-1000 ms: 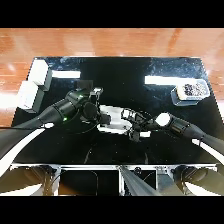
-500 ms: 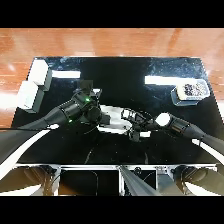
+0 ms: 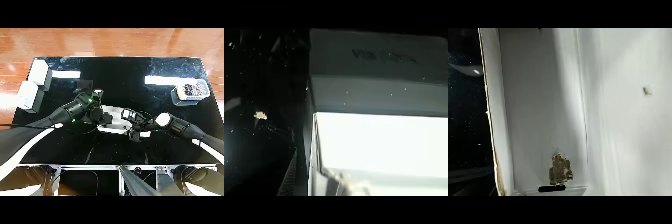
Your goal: Fold the box and place the chain.
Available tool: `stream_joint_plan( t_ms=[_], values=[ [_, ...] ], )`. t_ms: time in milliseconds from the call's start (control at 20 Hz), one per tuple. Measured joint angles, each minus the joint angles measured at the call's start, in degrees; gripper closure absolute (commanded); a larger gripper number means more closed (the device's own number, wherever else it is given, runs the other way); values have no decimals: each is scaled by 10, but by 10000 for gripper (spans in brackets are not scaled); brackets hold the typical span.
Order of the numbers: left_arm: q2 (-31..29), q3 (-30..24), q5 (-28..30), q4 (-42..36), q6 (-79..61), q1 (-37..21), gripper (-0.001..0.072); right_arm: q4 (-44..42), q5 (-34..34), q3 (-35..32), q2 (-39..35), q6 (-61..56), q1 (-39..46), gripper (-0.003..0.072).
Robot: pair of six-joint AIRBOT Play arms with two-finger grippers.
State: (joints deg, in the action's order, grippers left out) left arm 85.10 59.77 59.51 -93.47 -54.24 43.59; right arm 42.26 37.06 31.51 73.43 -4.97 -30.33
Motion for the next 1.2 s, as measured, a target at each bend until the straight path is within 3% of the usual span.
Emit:
stream_joint_plan(
  t_ms=[550,600,650,700,750,850,900,1200],
  values=[
    [12,9,12,-5,-9,0,289,0,0,0,0,0,0,227],
    [12,9,13,-5,-10,0,310,0,0,0,0,0,0,227],
    [13,9,14,-5,-10,0,417,0,0,0,0,0,0,227],
    [13,9,13,-5,-10,0,477,0,0,0,0,0,0,227],
    [13,9,12,-6,-11,0,483,0,0,0,0,0,0,227],
    [13,9,15,-5,-12,0,657,0,0,0,0,0,0,228],
    [13,9,16,-5,-17,0,691,0,0,0,0,1,0,227],
    [14,12,17,-21,-28,0,691,1,0,0,0,1,0,227]
  ],
)
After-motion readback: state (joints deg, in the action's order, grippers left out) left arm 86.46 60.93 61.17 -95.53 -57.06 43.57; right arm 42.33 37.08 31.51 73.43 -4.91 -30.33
